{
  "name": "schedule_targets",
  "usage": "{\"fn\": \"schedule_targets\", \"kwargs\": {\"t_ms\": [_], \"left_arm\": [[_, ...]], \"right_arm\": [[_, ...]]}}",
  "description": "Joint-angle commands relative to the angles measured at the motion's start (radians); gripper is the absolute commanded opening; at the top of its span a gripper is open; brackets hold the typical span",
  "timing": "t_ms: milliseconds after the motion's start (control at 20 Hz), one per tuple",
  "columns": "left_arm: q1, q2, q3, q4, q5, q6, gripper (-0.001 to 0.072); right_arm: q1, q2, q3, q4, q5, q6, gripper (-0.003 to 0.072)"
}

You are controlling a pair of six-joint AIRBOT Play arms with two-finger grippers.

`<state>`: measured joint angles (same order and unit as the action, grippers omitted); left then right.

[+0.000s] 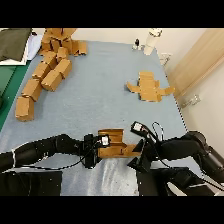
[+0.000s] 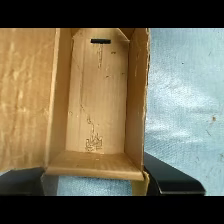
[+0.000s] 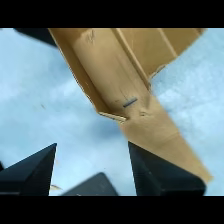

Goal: Fold the box.

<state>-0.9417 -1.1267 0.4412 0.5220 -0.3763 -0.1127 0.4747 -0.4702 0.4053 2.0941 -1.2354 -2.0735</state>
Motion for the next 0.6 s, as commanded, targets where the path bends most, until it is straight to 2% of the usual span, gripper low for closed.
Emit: {"fn": "schedule_targets", "kwargs": {"t_ms": [0,50,100,150,200,250,400,550], "left_arm": [[0.0,0.0,0.0,0.001,0.001,0.001,0.0478],[0.0,0.0,0.0,0.001,0.001,0.0,0.0478],[0.0,0.0,0.0,0.001,0.0,0.0,0.0478],[0.0,0.0,0.0,0.001,0.0,0.001,0.0478],[0.0,0.0,0.0,0.001,0.0,0.001,0.0478],[0.0,0.0,0.0,0.001,0.0,0.0,0.0478],[0.0,0.0,0.0,0.001,0.0,0.0,0.0478],[0.0,0.0,0.0,0.001,0.0,0.001,0.0478]], "right_arm": [[0.001,0.042,0.0,0.141,0.027,0.299,0.0693],[0.001,0.04,0.0,0.155,0.042,0.355,0.0689],[0.001,0.039,0.0,0.161,0.055,0.444,0.0613],[0.001,0.039,0.0,0.17,0.072,0.559,0.0412],[0.001,0.039,0.0,0.173,0.084,0.674,0.0162],[0.001,0.039,0.0,0.168,0.098,0.744,0.0076],[0.001,0.005,0.002,0.194,0.206,0.771,0.0077],[0.0,-0.085,0.04,0.226,0.219,0.707,0.0097]]}}
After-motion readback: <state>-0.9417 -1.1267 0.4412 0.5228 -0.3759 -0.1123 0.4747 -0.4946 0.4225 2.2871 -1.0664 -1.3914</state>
